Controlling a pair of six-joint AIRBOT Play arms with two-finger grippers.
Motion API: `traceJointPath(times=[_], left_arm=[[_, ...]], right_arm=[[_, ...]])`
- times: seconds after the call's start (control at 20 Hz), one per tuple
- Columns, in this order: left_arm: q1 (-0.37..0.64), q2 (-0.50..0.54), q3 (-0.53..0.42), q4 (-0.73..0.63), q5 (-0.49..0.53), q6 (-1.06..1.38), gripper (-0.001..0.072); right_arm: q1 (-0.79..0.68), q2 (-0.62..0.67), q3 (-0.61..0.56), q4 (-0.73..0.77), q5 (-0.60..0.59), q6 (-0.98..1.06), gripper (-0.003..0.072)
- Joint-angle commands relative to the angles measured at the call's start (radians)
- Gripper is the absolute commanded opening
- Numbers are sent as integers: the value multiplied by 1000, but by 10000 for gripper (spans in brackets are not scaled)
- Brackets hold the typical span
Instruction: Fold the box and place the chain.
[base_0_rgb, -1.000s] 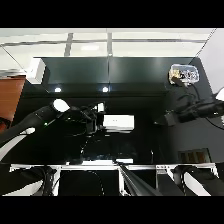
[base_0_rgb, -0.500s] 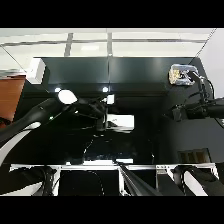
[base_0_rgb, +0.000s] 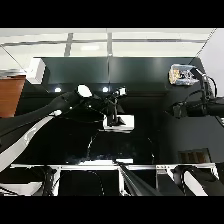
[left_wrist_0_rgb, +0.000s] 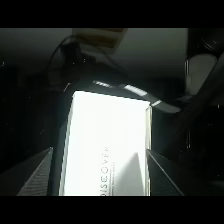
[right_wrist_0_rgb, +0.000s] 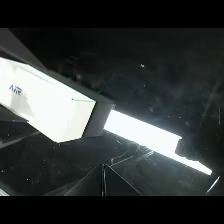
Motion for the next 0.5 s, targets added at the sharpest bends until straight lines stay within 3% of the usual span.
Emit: traceJointPath(times=[0.0,0.45], left_arm=[[-1,-14,8,0,-27,-21,705],[-1,-14,8,114,-51,26,705]], right_arm=[[0,1,0,-2,-19,-1,16],[0,1,0,-3,-23,-1,16]])
